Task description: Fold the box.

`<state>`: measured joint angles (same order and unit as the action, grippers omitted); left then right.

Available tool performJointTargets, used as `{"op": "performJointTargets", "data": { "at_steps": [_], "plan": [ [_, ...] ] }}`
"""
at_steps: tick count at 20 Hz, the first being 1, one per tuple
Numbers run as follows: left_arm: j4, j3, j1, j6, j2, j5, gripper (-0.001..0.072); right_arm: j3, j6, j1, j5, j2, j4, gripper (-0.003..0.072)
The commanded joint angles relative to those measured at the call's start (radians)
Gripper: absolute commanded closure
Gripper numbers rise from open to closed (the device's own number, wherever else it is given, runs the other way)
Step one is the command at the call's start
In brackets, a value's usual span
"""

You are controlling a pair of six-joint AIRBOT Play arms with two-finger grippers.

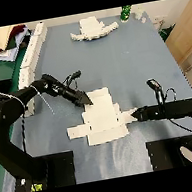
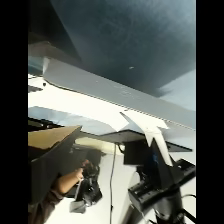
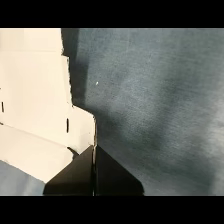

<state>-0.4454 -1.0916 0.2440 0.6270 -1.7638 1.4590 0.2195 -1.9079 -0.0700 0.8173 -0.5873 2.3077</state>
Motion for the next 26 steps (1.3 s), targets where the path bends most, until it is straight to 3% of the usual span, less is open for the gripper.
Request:
{"op": "performJointTargets", "data": {
  "at_steps": [1, 3, 6, 8, 12, 13, 15, 16, 19, 22, 26],
  "plan": [
    [-0.043, -0.017, 0.026, -0.008, -0.010, 0.049, 0.0129, -0.001, 0.000, -0.001, 0.003, 0.001, 0.000, 0.0684],
    [-0.054, -0.017, 0.022, -0.018, -0.010, 0.057, 0.0540, -0.001, 0.000, -0.001, 0.003, 0.001, 0.000, 0.0684],
    [-0.051, -0.017, 0.023, -0.047, -0.010, 0.035, 0.0546, -0.001, 0.000, -0.001, 0.003, 0.001, 0.000, 0.0684],
    [-0.046, -0.017, 0.024, -0.095, -0.010, 0.034, 0.0698, -0.001, 0.000, -0.001, 0.003, 0.001, 0.000, 0.0684],
    [-0.035, -0.023, 0.024, -0.116, -0.010, 0.033, 0.0697, -0.001, -0.003, -0.001, -0.004, 0.001, 0.000, 0.0679],
    [-0.024, -0.023, 0.024, -0.128, -0.010, 0.034, 0.0697, 0.000, -0.004, -0.001, -0.010, 0.001, -0.001, 0.0649],
    [-0.003, -0.023, 0.024, -0.214, -0.010, 0.033, 0.0698, 0.000, -0.004, -0.001, -0.042, 0.001, -0.042, 0.0332],
    [0.005, -0.028, 0.024, -0.262, -0.008, 0.034, 0.0698, 0.000, -0.003, -0.001, -0.074, 0.001, -0.087, 0.0296],
    [0.005, -0.062, 0.024, -0.373, 0.009, 0.029, 0.0700, 0.011, 0.033, 0.026, -0.174, 0.001, -0.201, 0.0297],
    [-0.005, -0.069, 0.032, -0.476, 0.089, -0.076, 0.0701, 0.054, 0.117, 0.086, -0.242, 0.001, -0.286, 0.0297],
    [-0.038, -0.066, 0.090, -0.576, 0.213, -0.166, 0.0703, 0.119, 0.209, 0.167, -0.337, 0.001, -0.292, 0.0296]
  ]
}}
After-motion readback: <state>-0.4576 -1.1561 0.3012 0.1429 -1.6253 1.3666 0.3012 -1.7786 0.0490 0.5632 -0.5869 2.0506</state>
